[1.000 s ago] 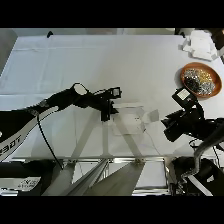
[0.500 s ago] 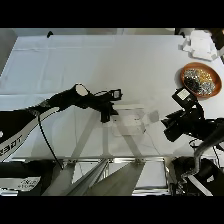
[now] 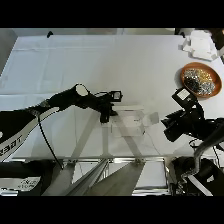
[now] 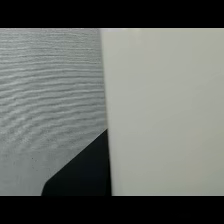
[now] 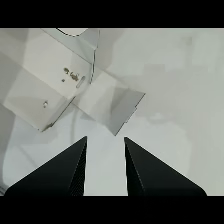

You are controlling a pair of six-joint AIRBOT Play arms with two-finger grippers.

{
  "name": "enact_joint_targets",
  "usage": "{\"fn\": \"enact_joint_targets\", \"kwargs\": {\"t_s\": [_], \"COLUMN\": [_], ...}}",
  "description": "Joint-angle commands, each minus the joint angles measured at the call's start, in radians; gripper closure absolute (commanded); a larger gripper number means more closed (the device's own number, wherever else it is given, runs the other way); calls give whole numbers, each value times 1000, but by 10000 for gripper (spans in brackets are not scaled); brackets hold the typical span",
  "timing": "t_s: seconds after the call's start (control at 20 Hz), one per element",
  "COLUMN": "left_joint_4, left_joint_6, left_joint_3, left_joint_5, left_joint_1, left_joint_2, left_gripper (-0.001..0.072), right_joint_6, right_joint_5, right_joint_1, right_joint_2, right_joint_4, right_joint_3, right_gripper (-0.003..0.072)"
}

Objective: Fold the box and place the chain.

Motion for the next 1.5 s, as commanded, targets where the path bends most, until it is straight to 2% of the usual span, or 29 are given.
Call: {"fn": "enact_joint_targets", "kwargs": {"t_s": [0.0,0.3,0.45,0.65,0.85,1.0,1.05,1.1,1.15,1.3,1.45], "left_joint_4": [5,4,2,2,2,2,2,2,2,2,2], "left_joint_6": [0,0,0,0,0,0,0,0,0,0,0], "left_joint_3": [-1,-1,-1,-1,-1,-1,-1,-1,-1,-1,-1], "left_joint_5": [0,0,0,0,0,0,0,0,0,-4,-4], "left_joint_1": [-1,0,0,0,0,0,0,0,-1,0,-1], "left_joint_2": [-1,0,0,0,0,0,0,0,0,0,0], "left_gripper": [705,699,699,699,699,699,699,699,699,699,699], "right_joint_6": [-3,-9,-117,-483,-757,-803,-804,-818,-848,-951,-1078], "right_joint_5": [0,0,0,3,13,5,3,-10,-50,-138,-264], "right_joint_1": [1,0,1,1,1,1,1,1,0,9,38], "right_joint_2": [0,0,-1,-64,-178,-221,-240,-260,-277,-280,-263], "right_joint_4": [0,1,38,190,175,180,180,177,185,237,228], "right_joint_3": [0,-1,-3,-69,-108,-108,-108,-108,-110,-127,-219], "right_gripper": [411,410,413,667,668,667,526,203,-11,-20,-21]}}
